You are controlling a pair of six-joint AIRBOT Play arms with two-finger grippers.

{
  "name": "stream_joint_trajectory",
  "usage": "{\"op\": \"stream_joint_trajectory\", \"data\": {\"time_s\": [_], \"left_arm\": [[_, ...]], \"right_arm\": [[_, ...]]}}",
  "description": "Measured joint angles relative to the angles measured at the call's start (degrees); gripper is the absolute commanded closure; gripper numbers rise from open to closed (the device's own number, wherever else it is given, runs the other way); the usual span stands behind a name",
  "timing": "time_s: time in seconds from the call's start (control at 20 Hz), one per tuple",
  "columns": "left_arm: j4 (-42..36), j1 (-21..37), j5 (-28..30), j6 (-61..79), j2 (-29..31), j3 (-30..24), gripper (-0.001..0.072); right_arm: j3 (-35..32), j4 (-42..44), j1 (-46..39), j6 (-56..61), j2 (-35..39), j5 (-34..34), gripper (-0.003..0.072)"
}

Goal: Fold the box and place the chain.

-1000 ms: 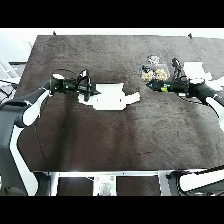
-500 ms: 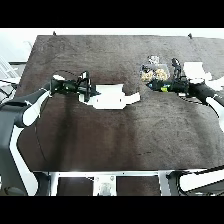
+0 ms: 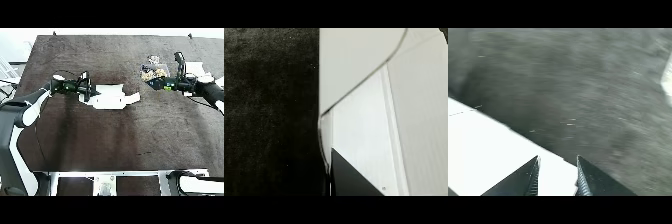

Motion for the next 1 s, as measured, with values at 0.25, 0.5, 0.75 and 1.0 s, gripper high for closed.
{"op": "stream_joint_trajectory", "data": {"time_s": [0.25, 0.5, 0.75, 1.0], "left_arm": [[-0.02, 0.0, 0.04, -0.02, 0.0, 0.0, 0.0689], [-0.02, 0.0, 0.07, -0.04, 0.0, 0.0, 0.0689], [-0.04, 0.0, 0.04, -0.04, 0.0, 0.0, 0.0689], [-0.07, 0.0, 0.04, -0.04, 0.0, -0.02, 0.0688]], "right_arm": [[-9.99, 1.95, 6.67, -19.74, 7.28, 0.55, 0.0106], [-16.02, 2.43, 13.25, -38.27, 6.71, -1.66, 0.0106], [-17.49, 2.47, 18.45, -47.47, 4.55, -7.72, 0.0106], [-17.73, 2.56, 22.01, -52.41, 2.64, -14.16, 0.0106]]}}
